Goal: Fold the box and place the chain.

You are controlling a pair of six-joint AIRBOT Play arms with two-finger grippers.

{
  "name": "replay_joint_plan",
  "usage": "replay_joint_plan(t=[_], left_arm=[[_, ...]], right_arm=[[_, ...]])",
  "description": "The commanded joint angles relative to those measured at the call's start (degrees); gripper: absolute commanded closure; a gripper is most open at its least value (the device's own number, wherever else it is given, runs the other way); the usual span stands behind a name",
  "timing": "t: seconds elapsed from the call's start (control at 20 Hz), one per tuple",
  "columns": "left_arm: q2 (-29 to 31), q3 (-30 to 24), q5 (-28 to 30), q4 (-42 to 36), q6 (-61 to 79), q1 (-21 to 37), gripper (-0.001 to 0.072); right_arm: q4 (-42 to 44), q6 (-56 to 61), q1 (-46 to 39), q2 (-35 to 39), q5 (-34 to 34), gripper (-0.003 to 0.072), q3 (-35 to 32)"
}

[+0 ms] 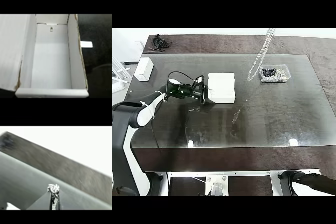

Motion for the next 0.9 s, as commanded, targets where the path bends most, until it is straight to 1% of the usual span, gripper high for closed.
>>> replay_joint_plan(t=[0.0, 0.2, 0.4, 0.65, 0.85], left_arm=[[0.0, 0.0, 0.0, 0.0, 0.0, 0.0, 0.042], [0.0, 0.0, 0.0, 0.0, 0.0, 0.0, 0.042], [0.0, 0.0, 0.0, 0.0, 0.0, 0.0, 0.042], [0.0, 0.0, 0.0, 0.0, 0.0, 0.0, 0.042], [0.0, 0.0, 0.0, 0.0, 0.0, 0.0, 0.042]], right_arm=[[-0.7, -2.6, 6.1, 2.7, -1.6, 0.0684, 0.0], [-0.7, -2.6, 10.3, 2.6, -1.6, 0.0684, -0.8], [-0.7, -2.6, 13.4, 1.5, -1.6, 0.0684, -4.1], [-0.4, -2.1, 14.0, -1.8, -2.1, 0.0684, -8.1], [0.4, -0.8, 14.3, -5.5, -2.0, 0.0683, -10.1]])
